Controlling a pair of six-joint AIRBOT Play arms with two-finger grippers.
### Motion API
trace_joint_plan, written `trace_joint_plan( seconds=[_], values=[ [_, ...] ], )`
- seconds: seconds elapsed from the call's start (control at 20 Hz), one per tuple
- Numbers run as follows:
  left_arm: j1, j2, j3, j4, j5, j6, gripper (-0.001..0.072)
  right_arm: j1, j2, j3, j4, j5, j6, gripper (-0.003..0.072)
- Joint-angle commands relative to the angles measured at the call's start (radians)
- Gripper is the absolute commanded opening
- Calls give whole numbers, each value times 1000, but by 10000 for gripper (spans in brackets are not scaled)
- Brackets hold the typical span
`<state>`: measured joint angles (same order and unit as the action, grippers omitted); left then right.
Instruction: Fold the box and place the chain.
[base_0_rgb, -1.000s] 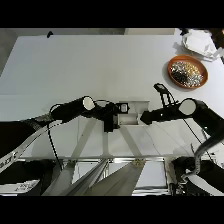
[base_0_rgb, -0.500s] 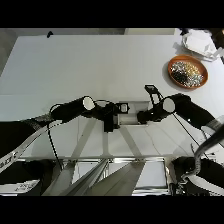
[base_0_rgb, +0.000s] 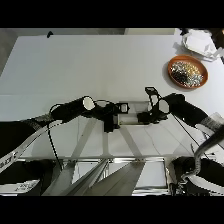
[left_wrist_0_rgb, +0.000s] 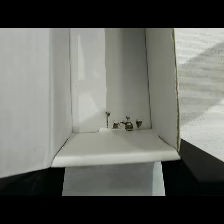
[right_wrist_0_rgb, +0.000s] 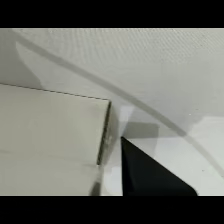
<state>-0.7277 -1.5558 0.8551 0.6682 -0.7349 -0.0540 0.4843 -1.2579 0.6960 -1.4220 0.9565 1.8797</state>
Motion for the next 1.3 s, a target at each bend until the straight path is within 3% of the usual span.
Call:
trace_joint_plan(
  seconds=[0.0, 0.05, 0.25, 0.35, 0.4, 0.45, 0.55, 0.65, 0.7, 0.8, 0.85, 1.25],
  values=[
    [1, 1, 0, 1, 1, 2, 344, 3, -2, 1, -10, -3, 9, 83],
    [1, 1, 0, 1, 1, 2, 344, 3, -2, 1, -9, -3, 8, 17],
    [1, 1, 0, 1, 1, 2, 344, 3, -2, 1, -5, -5, 5, 32],
    [1, 1, 0, 1, 1, 2, 344, 3, -2, 1, 5, -10, 5, 298],
    [1, 1, 0, 1, 1, 2, 344, 3, -2, 1, 5, -12, 5, 295],
    [1, 1, 0, 1, 1, 2, 344, 3, -2, 1, 5, -12, 5, 271],
    [1, 1, 0, 1, 1, 2, 344, 3, -2, 1, 4, -14, 4, 46],
    [1, 1, 0, 1, 1, 2, 344, 3, -2, 1, 5, -16, -3, 22],
    [1, 1, 0, 1, 1, 2, 344, 3, -2, 1, 5, -16, -3, 112],
    [1, 1, 0, 1, 1, 2, 344, 3, 2, 1, 3, -13, -5, 460],
    [1, 1, 0, 1, 1, 2, 344, 3, 9, 1, 4, -6, -28, 535],
    [1, 1, 0, 1, -2, 2, 344, -19, 239, 2, -137, 35, -97, 536]
  ],
)
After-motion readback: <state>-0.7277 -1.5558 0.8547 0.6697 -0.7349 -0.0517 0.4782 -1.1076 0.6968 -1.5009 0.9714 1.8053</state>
